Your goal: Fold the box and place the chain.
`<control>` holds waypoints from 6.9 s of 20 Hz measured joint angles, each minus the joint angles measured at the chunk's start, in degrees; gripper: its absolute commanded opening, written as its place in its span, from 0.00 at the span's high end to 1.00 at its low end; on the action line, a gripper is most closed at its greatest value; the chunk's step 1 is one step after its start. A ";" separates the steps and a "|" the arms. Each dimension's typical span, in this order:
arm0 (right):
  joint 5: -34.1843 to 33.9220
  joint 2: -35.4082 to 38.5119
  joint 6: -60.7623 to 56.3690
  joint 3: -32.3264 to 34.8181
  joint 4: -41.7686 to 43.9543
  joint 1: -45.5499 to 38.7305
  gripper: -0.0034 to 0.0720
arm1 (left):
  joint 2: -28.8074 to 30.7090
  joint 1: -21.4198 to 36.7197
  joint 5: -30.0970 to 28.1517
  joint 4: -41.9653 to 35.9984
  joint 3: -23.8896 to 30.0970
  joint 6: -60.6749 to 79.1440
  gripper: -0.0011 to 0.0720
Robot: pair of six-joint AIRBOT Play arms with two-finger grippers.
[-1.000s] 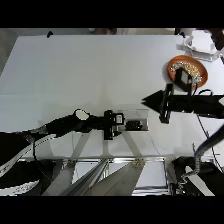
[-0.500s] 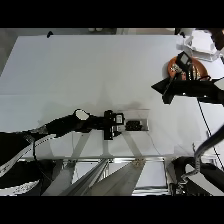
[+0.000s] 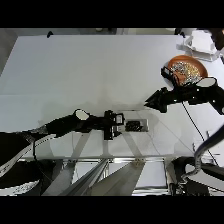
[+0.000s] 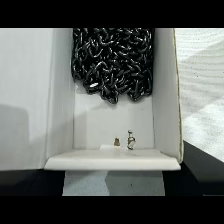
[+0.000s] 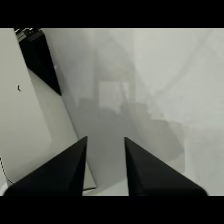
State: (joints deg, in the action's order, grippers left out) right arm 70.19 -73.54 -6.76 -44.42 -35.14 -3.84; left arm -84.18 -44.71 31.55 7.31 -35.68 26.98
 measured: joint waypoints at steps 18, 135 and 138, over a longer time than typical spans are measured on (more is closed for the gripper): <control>0.59 9.68 4.66 5.79 -0.83 10.82 0.53 | 0.00 0.00 0.02 -0.02 0.00 0.00 0.61; 14.93 24.09 -81.53 -0.20 -49.29 -1.88 0.93 | 0.02 -0.02 0.00 -0.28 0.02 0.00 0.62; 13.60 24.09 -82.62 -0.20 -48.57 -2.08 0.93 | 0.39 0.13 -0.57 -0.52 0.04 0.00 0.66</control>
State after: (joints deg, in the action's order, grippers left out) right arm 83.79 -49.45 -89.38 -44.62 -83.70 -5.91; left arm -83.79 -44.58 30.98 6.79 -35.64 26.98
